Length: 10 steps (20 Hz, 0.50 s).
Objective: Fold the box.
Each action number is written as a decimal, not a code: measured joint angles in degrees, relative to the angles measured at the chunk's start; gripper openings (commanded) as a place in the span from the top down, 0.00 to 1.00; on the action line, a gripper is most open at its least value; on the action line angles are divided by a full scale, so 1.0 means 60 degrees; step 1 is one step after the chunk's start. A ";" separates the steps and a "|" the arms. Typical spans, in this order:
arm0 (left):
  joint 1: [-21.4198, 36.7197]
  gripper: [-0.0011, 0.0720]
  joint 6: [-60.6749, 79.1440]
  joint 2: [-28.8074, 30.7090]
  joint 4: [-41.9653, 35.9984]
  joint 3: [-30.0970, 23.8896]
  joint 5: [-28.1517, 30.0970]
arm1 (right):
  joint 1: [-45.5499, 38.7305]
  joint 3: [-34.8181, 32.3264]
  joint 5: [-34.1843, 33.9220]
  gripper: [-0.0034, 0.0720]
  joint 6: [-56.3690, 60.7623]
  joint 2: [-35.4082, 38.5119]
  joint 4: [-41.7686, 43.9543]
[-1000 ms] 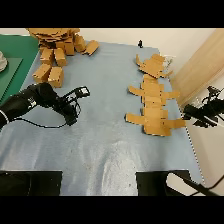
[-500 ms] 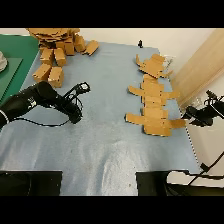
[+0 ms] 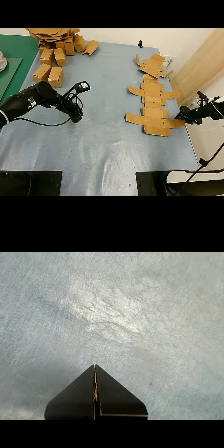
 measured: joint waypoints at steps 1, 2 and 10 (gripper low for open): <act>0.0000 0.97 -0.0004 0.0000 -0.0022 0.0000 -0.0025 | 0.0015 0.0000 0.0011 0.58 -0.0055 -0.0025 0.0106; 0.0000 0.97 -0.0007 0.0000 -0.0055 0.0000 -0.0058 | 0.0040 0.0000 0.0091 0.58 -0.0106 -0.0044 0.0186; 0.0000 0.97 -0.1064 0.0000 -0.0189 0.0000 -0.0393 | 0.0262 -0.0168 0.0783 0.58 -0.0244 -0.0087 0.0291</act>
